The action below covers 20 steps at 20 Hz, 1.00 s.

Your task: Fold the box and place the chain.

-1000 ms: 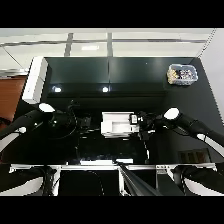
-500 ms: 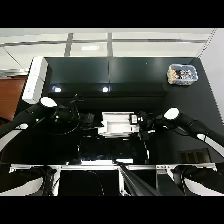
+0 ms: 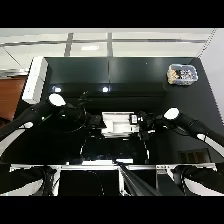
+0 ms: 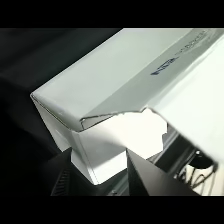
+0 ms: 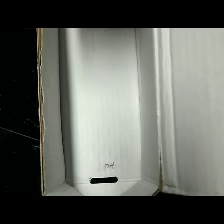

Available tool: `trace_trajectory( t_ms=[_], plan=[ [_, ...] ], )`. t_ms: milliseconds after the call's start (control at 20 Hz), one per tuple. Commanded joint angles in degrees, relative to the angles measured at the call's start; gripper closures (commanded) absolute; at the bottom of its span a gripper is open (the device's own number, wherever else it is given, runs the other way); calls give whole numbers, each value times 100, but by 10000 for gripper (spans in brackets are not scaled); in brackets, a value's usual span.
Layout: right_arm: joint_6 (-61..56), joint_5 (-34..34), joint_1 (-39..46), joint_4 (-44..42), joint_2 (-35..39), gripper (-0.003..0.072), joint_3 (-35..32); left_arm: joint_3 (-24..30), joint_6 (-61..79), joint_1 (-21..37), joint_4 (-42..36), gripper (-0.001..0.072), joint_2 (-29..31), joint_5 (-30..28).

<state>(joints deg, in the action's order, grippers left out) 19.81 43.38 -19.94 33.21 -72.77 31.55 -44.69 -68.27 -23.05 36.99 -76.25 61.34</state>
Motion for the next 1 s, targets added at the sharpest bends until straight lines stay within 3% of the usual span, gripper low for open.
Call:
trace_trajectory(
  t_ms=[0, 100, 550, 600, 950],
  plan=[
    [-2, 2, -4, -2, -2, 491, -2, -374, -966, -348, 990, 325, -2, -133],
    [-2, 2, -4, -2, 0, 491, 0, -483, -1368, -503, 1344, 375, -2, -155],
    [-2, 2, -4, -2, -2, 490, 0, -503, -1856, -894, 1386, 380, -2, -590],
    [-2, 2, -4, -2, -2, 491, 0, -503, -1908, -907, 1427, 413, -2, -592],
    [-2, 2, -4, -2, -2, 491, 0, -507, -2594, -1067, 2122, 434, -2, -616]
  ],
)
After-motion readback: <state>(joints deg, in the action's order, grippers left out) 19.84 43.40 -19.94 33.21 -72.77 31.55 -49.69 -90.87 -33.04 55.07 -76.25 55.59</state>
